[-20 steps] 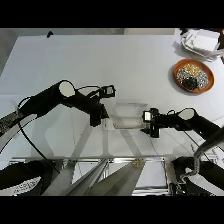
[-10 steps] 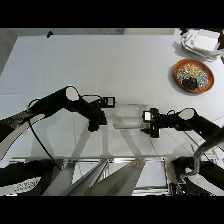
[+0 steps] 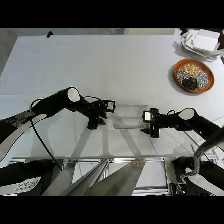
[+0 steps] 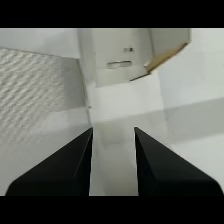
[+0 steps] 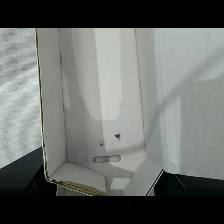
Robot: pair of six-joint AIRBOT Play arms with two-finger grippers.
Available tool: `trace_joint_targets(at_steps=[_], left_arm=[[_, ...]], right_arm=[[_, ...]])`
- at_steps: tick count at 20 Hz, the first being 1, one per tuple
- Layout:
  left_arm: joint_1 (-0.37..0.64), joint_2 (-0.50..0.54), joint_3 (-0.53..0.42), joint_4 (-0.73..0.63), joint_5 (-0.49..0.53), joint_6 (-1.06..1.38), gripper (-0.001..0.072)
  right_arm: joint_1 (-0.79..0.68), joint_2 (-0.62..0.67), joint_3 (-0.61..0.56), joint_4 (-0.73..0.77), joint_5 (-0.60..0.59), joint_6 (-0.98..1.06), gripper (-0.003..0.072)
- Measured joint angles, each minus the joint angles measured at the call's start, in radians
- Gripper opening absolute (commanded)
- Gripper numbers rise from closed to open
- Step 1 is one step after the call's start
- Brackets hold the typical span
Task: Fold the box and place the chain.
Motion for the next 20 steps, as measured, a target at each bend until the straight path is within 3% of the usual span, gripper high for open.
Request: trace_joint_targets(at_steps=[6,12,13,20], left_arm=[[-0.041,0.0,0.0,-0.066,0.066,0.077,0.0287],[-0.062,0.0,0.0,-0.084,0.047,0.111,0.0236],[-0.066,0.0,0.0,-0.085,0.044,0.112,0.0187],[-0.093,0.0,0.0,-0.095,0.045,0.135,0.0188]], right_arm=[[0.0,0.0,0.0,0.0,0.0,0.0,0.0365],[0.0,0.0,0.0,0.0,0.0,-0.001,0.0365],[0.0,0.0,0.0,0.0,0.0,-0.001,0.0365],[0.0,0.0,0.0,0.0,0.0,0.0,0.0365]])
